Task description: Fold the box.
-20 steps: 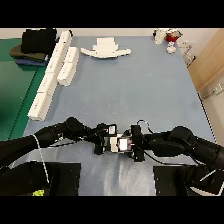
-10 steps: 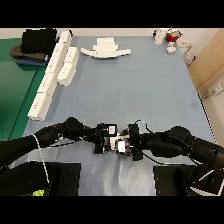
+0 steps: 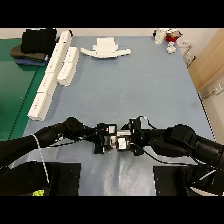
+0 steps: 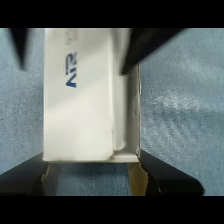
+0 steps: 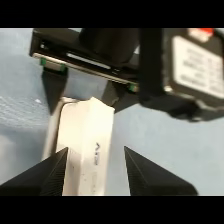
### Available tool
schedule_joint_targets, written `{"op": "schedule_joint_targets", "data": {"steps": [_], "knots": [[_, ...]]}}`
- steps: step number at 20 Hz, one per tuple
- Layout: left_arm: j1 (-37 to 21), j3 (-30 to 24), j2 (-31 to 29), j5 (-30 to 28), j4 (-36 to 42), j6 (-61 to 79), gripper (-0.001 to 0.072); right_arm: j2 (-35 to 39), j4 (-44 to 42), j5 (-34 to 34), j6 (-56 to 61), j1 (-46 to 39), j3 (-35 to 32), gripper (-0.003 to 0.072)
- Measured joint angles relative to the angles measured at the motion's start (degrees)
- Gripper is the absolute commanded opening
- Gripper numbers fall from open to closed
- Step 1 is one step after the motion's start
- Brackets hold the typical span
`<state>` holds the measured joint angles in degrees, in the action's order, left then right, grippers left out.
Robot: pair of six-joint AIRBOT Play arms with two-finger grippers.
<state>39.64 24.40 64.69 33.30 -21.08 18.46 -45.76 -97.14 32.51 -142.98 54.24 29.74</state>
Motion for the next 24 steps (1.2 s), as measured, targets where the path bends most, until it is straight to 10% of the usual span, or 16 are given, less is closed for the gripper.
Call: {"op": "schedule_joint_targets", "data": {"steps": [4,6,19,24], "knots": [[0.0,0.0,0.0,0.2,-0.1,0.0,0.0414,-0.2,1.0,0.4,1.0,0.0,0.5,0.0502],[0.0,0.0,0.0,0.2,-0.1,0.0,0.0414,-0.6,0.7,0.9,1.2,0.0,0.6,0.0278],[0.0,0.0,0.0,0.4,-0.2,0.2,0.0414,-3.5,-5.6,3.3,1.5,1.3,0.6,0.0200],[0.0,0.0,0.0,0.4,-0.2,0.2,0.0414,-3.5,-6.1,4.4,1.5,1.5,0.6,0.0395]]}}
